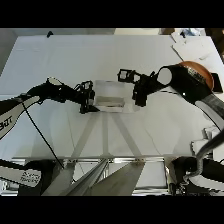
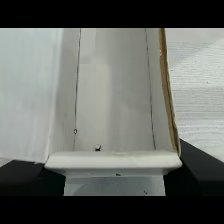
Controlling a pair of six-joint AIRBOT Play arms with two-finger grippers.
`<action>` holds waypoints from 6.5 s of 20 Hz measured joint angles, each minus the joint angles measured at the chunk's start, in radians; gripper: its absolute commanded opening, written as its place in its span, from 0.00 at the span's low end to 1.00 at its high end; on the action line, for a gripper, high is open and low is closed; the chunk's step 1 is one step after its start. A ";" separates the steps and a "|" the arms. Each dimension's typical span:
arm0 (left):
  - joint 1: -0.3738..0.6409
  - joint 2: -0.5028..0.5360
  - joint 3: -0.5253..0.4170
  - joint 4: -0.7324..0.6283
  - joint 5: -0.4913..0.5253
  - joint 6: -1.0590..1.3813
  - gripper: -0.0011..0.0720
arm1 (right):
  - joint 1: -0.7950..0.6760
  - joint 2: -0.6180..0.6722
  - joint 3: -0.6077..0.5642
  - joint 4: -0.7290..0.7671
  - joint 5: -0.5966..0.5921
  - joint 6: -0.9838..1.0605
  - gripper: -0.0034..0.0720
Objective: Fold the box and place the chain.
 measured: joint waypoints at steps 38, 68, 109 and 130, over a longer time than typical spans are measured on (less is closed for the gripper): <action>0.000 0.000 0.000 -0.003 0.000 -0.001 0.54 | 0.096 -0.187 0.000 0.277 -0.229 -0.235 0.85; -0.001 0.000 0.000 0.000 0.000 0.000 0.54 | 0.014 0.190 -0.003 -0.051 -0.125 0.322 0.06; 0.000 0.000 0.000 0.002 0.004 -0.003 0.54 | -0.043 0.045 -0.358 0.734 -0.365 0.449 0.27; 0.000 0.000 0.000 0.000 -0.001 0.000 0.54 | -0.008 0.117 -0.357 0.590 -0.435 0.559 0.59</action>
